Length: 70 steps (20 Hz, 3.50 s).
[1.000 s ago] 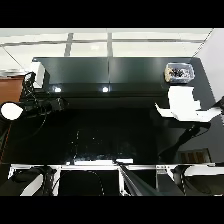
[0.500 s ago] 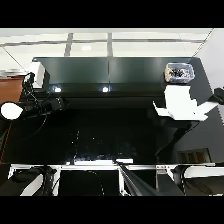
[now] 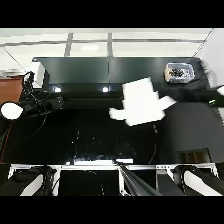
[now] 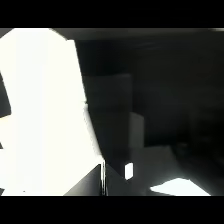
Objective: Fold the box and place the chain.
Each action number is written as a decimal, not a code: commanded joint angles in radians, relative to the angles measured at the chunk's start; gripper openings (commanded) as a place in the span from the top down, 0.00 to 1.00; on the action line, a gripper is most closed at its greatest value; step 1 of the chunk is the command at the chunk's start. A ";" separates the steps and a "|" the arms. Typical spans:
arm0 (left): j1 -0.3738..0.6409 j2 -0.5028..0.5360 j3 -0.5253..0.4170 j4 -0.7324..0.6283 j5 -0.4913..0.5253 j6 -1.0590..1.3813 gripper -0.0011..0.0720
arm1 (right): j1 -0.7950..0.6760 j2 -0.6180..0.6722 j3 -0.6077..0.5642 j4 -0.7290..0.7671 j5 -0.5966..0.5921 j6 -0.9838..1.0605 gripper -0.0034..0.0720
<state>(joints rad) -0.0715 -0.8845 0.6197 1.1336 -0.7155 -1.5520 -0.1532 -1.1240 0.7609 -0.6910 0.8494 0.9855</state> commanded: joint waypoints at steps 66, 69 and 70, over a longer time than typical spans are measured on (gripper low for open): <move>-0.340 -0.687 0.456 -0.409 -0.301 1.481 0.95 | 0.495 0.164 -0.048 -0.380 -0.041 -0.566 0.02; -0.347 -0.707 0.456 -0.409 -0.231 1.528 0.95 | 0.539 0.126 -0.080 -0.380 -0.040 -0.636 0.02; -0.345 -0.711 0.455 -0.408 -0.238 1.527 0.95 | 0.547 0.113 -0.093 -0.379 -0.038 -0.639 0.02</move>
<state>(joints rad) -0.4049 -1.5852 1.0809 0.7212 -1.0348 -0.1001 0.3592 -0.9806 0.6903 -1.0618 0.8021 0.4320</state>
